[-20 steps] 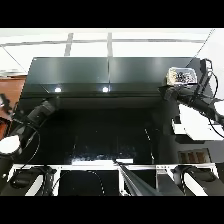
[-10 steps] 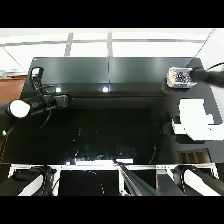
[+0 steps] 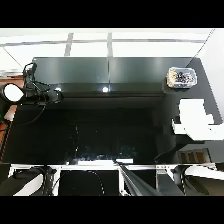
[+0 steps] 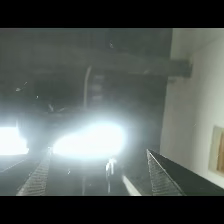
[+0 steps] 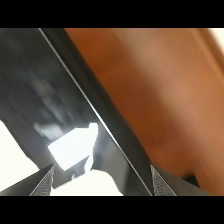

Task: Fold the box and place the chain.

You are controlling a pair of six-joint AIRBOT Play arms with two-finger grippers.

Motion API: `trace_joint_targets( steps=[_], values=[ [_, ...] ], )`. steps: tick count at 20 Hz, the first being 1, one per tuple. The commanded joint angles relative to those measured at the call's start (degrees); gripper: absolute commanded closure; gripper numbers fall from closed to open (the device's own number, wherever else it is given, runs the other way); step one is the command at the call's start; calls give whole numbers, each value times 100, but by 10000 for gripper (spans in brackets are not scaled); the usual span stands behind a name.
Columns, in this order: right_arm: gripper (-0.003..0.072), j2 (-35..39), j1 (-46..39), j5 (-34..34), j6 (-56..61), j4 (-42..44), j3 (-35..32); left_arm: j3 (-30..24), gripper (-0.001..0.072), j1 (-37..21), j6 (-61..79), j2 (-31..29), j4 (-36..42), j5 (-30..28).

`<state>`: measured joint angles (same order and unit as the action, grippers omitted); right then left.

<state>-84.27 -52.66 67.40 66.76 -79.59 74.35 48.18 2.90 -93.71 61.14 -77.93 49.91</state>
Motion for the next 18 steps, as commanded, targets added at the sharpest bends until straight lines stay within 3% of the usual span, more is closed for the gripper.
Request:
trace_joint_targets(
  steps=[1,8,9,11,12,13,18],
  values=[
    [-14,-511,-240,595,-992,-24,50,31,-6,162,-153,24,262,-367],
    [-6,-927,-24,831,-1226,-129,50,31,-5,289,-153,26,304,-551],
    [164,-927,-28,876,-1239,-149,50,31,-6,289,-153,26,304,-549],
    [350,-927,-31,1023,-1239,-153,50,31,-6,289,-153,26,302,-514],
    [543,-927,-24,1152,-1241,-144,50,31,-6,289,-151,26,304,-483],
    [672,-920,-4,1279,-1239,-116,50,31,-6,289,-151,26,308,-442],
    [671,-407,297,1582,-1196,1209,-107,31,-5,306,-146,26,404,-184]
  ],
)
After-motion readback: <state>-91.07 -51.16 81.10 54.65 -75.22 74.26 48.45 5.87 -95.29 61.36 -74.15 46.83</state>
